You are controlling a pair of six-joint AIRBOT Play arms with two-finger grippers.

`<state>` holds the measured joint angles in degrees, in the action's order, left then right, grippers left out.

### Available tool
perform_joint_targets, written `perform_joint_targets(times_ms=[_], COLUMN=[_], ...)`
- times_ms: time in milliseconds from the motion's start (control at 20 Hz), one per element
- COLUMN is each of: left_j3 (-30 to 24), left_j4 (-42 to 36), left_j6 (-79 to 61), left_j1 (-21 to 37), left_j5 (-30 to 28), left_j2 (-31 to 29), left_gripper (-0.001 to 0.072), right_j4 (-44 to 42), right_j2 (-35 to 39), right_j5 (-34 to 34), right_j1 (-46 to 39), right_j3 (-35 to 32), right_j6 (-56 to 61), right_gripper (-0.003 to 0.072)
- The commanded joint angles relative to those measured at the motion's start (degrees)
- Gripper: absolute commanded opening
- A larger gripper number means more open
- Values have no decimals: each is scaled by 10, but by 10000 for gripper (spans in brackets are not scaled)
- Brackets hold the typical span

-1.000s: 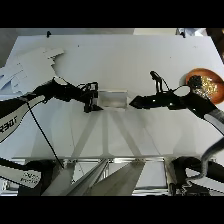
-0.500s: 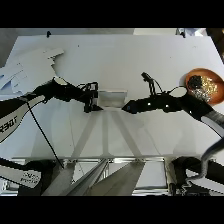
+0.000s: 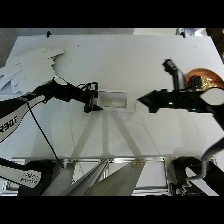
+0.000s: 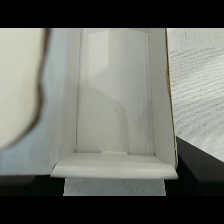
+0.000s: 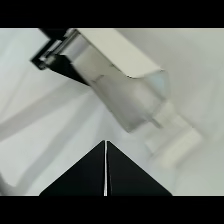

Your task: Fold the box and place the chain.

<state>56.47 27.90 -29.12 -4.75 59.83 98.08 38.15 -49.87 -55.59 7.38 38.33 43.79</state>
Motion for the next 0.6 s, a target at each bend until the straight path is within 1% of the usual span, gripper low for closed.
perform_joint_targets(times_ms=[0,100,200,350,450,550], left_j3=[0,0,0,0,0,0], left_j4=[0,0,0,0,0,0], left_j6=[0,0,0,0,0,0], left_j1=[0,0,0,0,0,0], left_j5=[0,0,0,0,0,0], left_j2=[0,0,0,0,0,0], left_gripper=[336,336,336,336,336,336], right_j4=[98,106,82,29,6,-18], right_j2=[26,-25,-113,-223,-259,-272], right_j5=[-45,-15,-6,64,104,143], right_j1=[-81,-92,-85,-40,-5,18], right_j3=[-27,-57,-61,-60,-60,-60], right_j6=[45,61,56,38,37,34], right_gripper=[10,10,10,9,8,5])
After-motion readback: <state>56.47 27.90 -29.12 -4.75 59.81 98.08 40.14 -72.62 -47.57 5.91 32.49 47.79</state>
